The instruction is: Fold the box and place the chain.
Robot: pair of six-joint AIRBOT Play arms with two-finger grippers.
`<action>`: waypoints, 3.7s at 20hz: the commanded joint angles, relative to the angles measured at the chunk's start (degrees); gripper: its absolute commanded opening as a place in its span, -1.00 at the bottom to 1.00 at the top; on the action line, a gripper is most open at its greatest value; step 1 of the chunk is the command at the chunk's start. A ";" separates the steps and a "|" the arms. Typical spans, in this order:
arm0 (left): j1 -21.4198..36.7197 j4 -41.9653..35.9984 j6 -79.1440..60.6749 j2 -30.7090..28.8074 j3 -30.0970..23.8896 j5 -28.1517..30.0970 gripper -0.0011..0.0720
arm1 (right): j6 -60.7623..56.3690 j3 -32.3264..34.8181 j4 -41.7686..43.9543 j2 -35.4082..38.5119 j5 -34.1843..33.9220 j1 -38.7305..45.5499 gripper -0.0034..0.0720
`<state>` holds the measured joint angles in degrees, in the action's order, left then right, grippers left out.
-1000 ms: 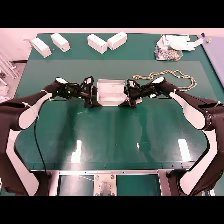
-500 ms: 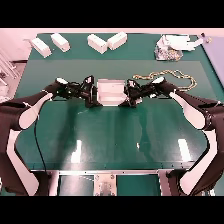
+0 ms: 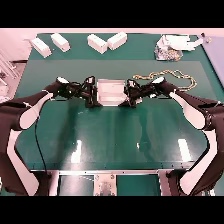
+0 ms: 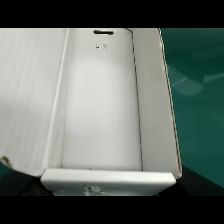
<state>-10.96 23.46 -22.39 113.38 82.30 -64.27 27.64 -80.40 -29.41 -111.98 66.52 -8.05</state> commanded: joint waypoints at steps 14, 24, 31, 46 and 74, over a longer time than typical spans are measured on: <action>-0.04 0.50 -0.57 0.02 0.04 -1.11 0.43 | -0.02 -0.02 0.00 -0.02 0.02 -0.02 0.40; -0.04 0.09 -0.57 0.00 0.07 -1.11 0.43 | -0.02 -0.02 0.00 -0.02 0.02 -0.02 0.40; -0.04 0.09 -0.57 0.00 0.07 -1.11 0.43 | -0.02 -0.02 0.00 -0.02 0.02 -0.02 0.40; -0.04 0.09 -0.59 0.02 0.04 -1.05 0.43 | -4.35 -0.09 0.61 4.24 3.48 2.51 1.00; -0.04 0.11 -0.59 0.02 0.07 -0.68 0.43 | -14.16 -3.13 13.75 4.61 3.34 3.41 -0.88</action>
<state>-11.07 23.55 -22.98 113.38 82.30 -64.95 14.70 -81.34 -15.75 -105.08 72.62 -4.43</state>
